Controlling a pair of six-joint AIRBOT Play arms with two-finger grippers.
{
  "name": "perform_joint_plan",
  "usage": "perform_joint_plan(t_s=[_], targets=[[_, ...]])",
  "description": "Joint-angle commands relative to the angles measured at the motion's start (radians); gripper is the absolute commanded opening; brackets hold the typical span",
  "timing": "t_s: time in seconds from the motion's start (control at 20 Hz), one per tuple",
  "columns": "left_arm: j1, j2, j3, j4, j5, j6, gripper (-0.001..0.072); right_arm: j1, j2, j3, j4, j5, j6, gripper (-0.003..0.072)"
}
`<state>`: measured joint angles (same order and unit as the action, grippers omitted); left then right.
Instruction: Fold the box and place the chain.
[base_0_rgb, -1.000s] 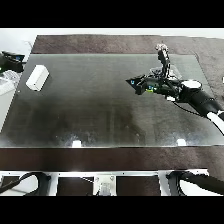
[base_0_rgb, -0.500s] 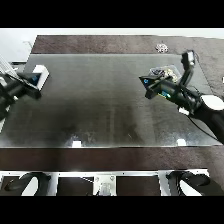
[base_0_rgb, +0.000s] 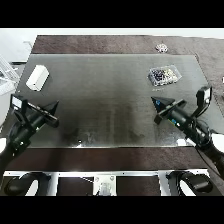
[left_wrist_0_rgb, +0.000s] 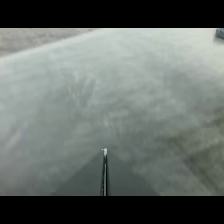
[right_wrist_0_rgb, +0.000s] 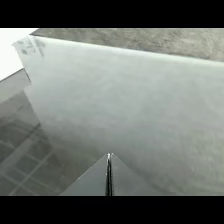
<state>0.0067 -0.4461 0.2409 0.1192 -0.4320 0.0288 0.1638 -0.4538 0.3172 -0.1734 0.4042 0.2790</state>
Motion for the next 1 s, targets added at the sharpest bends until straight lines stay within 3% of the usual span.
perform_joint_plan(t_s=[0.0, 0.95], targets=[[-0.017, 0.030, -0.053, -0.003, 0.027, -0.002, 0.0022, -0.001, 0.090, -0.093, -0.002, -0.019, 0.001, 0.0005], [-0.017, 0.030, -0.053, -0.003, 0.027, -0.002, 0.0023, -0.001, 0.087, -0.115, -0.002, -0.019, 0.001, 0.0005]])
